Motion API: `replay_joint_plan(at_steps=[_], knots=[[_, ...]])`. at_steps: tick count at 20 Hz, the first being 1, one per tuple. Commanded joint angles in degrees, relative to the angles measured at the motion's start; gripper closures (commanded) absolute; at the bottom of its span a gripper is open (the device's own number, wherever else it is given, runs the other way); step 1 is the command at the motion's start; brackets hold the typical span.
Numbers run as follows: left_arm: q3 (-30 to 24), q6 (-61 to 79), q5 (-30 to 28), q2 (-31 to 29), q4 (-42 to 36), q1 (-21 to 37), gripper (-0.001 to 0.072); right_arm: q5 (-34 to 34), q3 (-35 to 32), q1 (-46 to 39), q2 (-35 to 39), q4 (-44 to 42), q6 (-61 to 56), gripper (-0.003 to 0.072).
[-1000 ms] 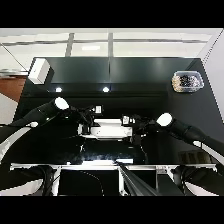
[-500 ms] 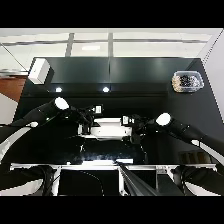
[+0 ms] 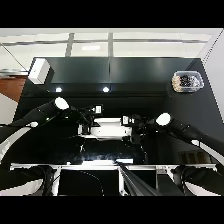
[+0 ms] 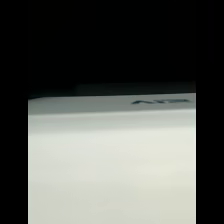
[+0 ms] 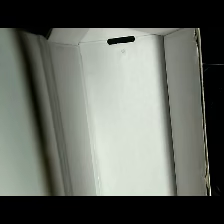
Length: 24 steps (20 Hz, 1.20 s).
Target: Fold the box and place the chain.
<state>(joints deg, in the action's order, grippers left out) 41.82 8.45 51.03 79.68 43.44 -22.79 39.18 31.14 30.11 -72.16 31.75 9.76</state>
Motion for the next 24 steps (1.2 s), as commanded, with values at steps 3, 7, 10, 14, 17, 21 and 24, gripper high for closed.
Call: replay_joint_plan(at_steps=[3,7,10,14,17,21,24], knots=[[-0.02,0.11,0.02,0.00,-0.68,-0.02,0.0679,0.00,-0.02,0.00,-0.04,0.00,0.00,-0.0024],[-0.02,0.11,0.00,0.00,-0.66,-0.02,0.0679,0.00,-0.02,0.00,-0.04,0.00,0.00,0.0092],[-0.02,0.11,0.02,0.00,-0.66,-0.02,0.0678,0.02,-0.02,0.00,-0.04,0.00,0.00,0.0149],[0.26,0.09,0.28,0.00,-0.46,0.00,0.0654,0.00,-0.02,0.00,-0.04,0.00,0.00,0.0150],[2.51,-3.93,0.70,-0.02,-0.35,0.07,0.0347,0.00,-0.02,0.00,-0.04,0.00,0.00,0.0150],[6.01,-11.23,6.08,-1.57,4.00,1.62,0.0139,0.02,-0.02,0.00,-0.04,0.00,-0.02,0.0150],[7.43,-23.26,8.22,-5.92,11.56,4.72,0.0146,0.00,-0.02,0.00,-0.04,0.00,-0.02,0.0150]])
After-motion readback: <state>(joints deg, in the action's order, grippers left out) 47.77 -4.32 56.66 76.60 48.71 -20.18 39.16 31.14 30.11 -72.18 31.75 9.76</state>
